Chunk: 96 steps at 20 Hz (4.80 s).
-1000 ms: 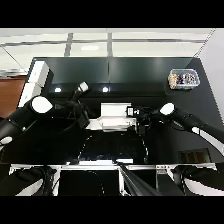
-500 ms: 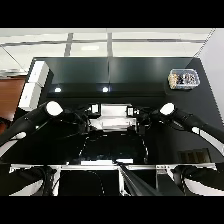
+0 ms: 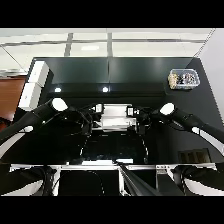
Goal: Fold the box and place the chain.
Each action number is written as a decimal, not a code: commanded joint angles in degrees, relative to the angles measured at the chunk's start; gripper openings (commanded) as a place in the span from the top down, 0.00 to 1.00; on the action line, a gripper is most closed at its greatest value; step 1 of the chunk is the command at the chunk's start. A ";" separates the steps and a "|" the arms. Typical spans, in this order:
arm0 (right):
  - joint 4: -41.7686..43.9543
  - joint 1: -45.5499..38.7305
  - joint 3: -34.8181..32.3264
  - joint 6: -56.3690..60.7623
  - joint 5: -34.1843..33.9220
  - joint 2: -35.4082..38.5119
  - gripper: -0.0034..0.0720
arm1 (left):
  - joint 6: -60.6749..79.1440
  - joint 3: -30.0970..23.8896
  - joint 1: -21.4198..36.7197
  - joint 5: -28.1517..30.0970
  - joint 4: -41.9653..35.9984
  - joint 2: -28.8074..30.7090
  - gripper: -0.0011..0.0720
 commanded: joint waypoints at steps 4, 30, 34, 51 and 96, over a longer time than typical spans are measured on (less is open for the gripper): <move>0.00 0.00 -0.02 0.00 0.04 -0.02 0.41 | 0.66 0.15 -0.44 2.67 -0.04 -0.24 0.62; 0.00 0.02 -0.02 0.00 0.02 -0.02 0.41 | -7.50 1.57 -1.66 1.07 -7.06 -3.08 0.94; 0.00 0.02 -0.02 0.00 0.02 -0.02 0.41 | -18.32 1.86 3.43 -1.68 7.26 4.09 0.96; 0.00 0.02 -0.02 0.00 0.02 -0.02 0.41 | -65.48 -10.54 32.20 -14.25 -7.82 -0.44 0.96; 0.00 0.02 -0.02 0.02 0.00 -0.02 0.41 | -48.68 -2.75 14.80 -9.77 -17.44 -7.13 0.95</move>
